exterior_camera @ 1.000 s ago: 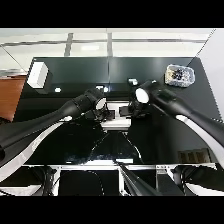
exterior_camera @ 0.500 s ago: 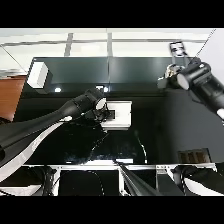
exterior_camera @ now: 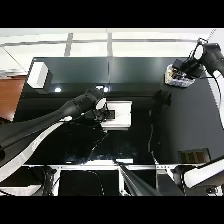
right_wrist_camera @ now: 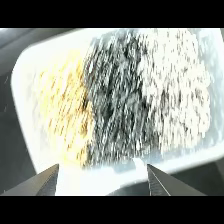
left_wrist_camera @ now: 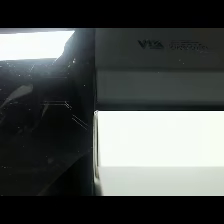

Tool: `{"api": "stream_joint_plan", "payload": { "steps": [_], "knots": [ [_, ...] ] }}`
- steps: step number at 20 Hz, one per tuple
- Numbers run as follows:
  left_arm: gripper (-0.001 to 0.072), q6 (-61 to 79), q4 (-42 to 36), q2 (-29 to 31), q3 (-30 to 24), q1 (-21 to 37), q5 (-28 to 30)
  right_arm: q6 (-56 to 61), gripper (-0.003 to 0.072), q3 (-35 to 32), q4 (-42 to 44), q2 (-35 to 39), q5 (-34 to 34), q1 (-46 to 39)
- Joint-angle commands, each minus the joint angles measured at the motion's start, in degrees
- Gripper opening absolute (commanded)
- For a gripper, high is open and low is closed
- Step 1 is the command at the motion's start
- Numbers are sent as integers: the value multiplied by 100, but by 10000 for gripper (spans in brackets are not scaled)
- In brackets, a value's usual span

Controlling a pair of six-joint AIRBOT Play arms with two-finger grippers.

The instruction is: Fold the box and place the chain.

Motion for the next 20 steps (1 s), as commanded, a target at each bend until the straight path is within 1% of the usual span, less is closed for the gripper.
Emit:
{"api": "stream_joint_plan", "payload": {
  "steps": [1, 4, 9, 10, 11, 12, 14, 16, 18, 20],
  "knots": [
    [25, -7, 2, 0, 7, 2, 2, -28, 531, 1014, 223, -922, 286, -190],
    [25, -7, 2, 0, 7, 2, 0, 4, 530, 1117, 223, -1182, 57, -232],
    [25, -7, 2, 0, 7, 2, 0, -2, 528, 1117, 157, -1386, 20, -306],
    [25, -7, 2, 0, 7, 2, 2, -74, 325, 1117, 166, -1388, -9, -306],
    [25, -7, 2, 0, 7, 2, 0, -262, 3, 1119, 267, -1364, -7, -306],
    [25, -7, 2, 0, 7, 2, 0, -415, 16, 1123, 315, -1322, -15, -306],
    [25, -7, 0, 0, 7, 2, -2, -695, 16, 1154, 313, -1137, 48, -302],
    [25, -7, 0, 0, 7, 2, -2, -1222, 16, 1272, 317, -835, 315, -299],
    [25, -7, 0, 0, 7, 2, 0, -1843, 16, 1331, 315, -356, 649, -280],
    [25, -7, 0, 0, 7, 2, 0, -2271, 16, 1342, 315, 273, 940, -243]
  ]
}}
